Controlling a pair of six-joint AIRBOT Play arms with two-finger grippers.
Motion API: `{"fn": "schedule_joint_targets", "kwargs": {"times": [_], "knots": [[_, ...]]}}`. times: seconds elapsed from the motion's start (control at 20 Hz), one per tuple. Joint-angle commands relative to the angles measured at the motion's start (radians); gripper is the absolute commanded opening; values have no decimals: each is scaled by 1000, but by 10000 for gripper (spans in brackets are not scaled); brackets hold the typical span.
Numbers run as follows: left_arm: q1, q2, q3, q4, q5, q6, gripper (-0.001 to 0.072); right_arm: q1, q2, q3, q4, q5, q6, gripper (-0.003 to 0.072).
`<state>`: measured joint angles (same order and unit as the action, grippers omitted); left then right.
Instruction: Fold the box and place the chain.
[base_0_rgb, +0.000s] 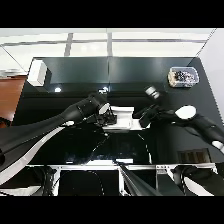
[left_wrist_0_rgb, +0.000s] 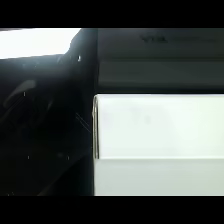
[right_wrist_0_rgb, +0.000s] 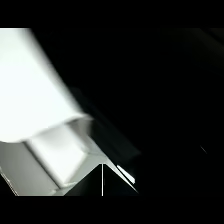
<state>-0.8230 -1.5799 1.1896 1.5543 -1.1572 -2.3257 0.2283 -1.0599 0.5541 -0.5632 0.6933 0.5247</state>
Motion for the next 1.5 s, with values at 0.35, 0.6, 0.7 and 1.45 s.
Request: {"fn": "schedule_joint_targets", "kwargs": {"times": [0.35, 0.6, 0.7, 1.45], "knots": [[1, 0, 0, 4, 9, -1, 28, -561, 6, -84, -179, 336, 747, 10], [0, 0, 0, 4, 9, -1, 28, -341, -217, -87, 34, 339, 536, 10], [0, 0, 0, 4, 9, -1, 28, -272, -266, -78, 140, 327, 447, 11], [0, 0, 0, 3, 9, -1, 28, -180, -271, 85, 209, 480, 384, 592]]}}
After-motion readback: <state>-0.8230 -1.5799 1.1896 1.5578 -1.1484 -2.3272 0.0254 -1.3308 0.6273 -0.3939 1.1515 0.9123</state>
